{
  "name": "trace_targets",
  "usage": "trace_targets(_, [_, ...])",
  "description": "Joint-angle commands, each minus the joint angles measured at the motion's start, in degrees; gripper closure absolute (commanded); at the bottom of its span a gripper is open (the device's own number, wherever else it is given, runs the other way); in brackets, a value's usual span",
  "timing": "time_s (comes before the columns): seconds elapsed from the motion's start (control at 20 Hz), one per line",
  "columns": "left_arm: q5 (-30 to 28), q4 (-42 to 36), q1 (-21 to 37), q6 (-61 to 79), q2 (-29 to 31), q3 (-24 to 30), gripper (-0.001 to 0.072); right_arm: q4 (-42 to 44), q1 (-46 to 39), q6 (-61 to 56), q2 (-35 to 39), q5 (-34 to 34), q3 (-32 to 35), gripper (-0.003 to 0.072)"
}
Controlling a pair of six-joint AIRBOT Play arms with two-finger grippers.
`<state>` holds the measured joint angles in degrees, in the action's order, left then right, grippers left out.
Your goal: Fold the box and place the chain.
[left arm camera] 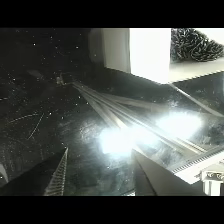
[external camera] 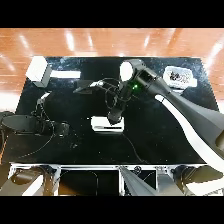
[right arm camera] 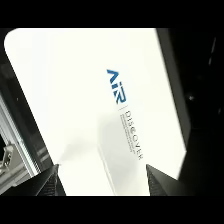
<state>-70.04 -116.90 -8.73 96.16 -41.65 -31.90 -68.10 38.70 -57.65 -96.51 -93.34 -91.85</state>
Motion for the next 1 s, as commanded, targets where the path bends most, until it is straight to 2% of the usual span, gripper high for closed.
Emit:
trace_targets(0.0, [0.3, -0.7, -0.1, -0.4, 0.0, 0.0, 0.02, -3.2, 1.4, -1.1, 3.3, 4.4, 5.3, 0.0047])
trace_targets(0.1, [0.8, -0.8, -0.1, -0.4, 0.0, 0.0, 0.02, -6.2, 1.4, -0.9, 4.7, 9.8, 8.1, 0.0047])
trace_targets(0.25, [1.6, -1.1, -0.1, -0.4, 0.0, 0.0, 0.02, -5.7, 1.4, 0.9, 4.8, 12.9, 8.3, 0.0048])
trace_targets(0.65, [1.7, -1.5, -0.1, -0.4, 0.0, 0.0, 0.02, -2.5, 1.4, 1.5, 7.1, 9.8, 8.2, 0.0043])
trace_targets(0.7, [1.7, -1.9, -0.1, -0.4, 0.0, 0.0, 0.02, -2.4, 1.4, 1.5, 7.9, 9.5, 8.2, -0.0021])
trace_targets(0.95, [1.7, -2.3, -0.1, -0.4, 0.0, 0.0, 0.02, -2.4, 1.2, 0.9, 10.8, 7.1, 6.1, -0.0032])
